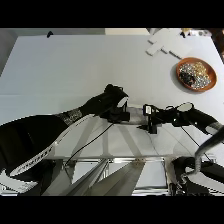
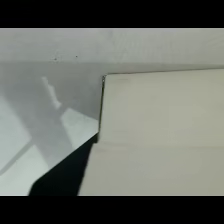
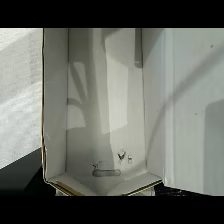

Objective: Fold the box and place the chain.

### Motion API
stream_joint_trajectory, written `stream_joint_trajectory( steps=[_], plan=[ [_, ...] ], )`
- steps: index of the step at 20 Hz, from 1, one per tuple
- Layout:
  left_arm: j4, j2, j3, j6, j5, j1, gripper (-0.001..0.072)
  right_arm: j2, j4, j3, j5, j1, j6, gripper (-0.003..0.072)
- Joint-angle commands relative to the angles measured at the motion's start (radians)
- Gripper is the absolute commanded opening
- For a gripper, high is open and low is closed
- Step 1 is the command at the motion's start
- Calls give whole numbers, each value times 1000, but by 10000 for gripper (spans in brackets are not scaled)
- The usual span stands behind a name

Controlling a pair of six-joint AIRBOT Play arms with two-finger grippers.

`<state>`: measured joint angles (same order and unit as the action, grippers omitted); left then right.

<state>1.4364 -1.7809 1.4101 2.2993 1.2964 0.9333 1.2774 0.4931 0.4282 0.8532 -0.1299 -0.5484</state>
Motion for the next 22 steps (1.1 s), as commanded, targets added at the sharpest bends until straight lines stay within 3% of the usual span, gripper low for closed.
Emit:
stream_joint_trajectory(
  steps=[1,3,9,14,15,18,19,21,22],
  plan=[
    [1,5,1,12,-5,-3,218,0,0,0,0,-1,1,499],
    [2,19,1,-7,-11,-14,360,0,0,0,0,-1,1,499],
    [16,37,0,-60,-28,-34,360,0,0,0,0,-1,1,499],
    [19,26,-1,-59,-35,-32,298,0,0,0,0,-1,1,499],
    [17,23,-3,-59,-36,-29,240,0,0,0,0,-1,1,499],
    [16,10,-3,-59,-37,-21,239,0,0,0,0,-1,1,499],
    [16,8,-3,-59,-37,-19,206,0,0,0,0,-1,1,499],
    [16,7,-3,-59,-43,-17,15,0,0,0,0,-1,1,499],
    [16,7,-4,-59,-50,-16,11,0,0,0,0,-1,1,499]
  ],
)
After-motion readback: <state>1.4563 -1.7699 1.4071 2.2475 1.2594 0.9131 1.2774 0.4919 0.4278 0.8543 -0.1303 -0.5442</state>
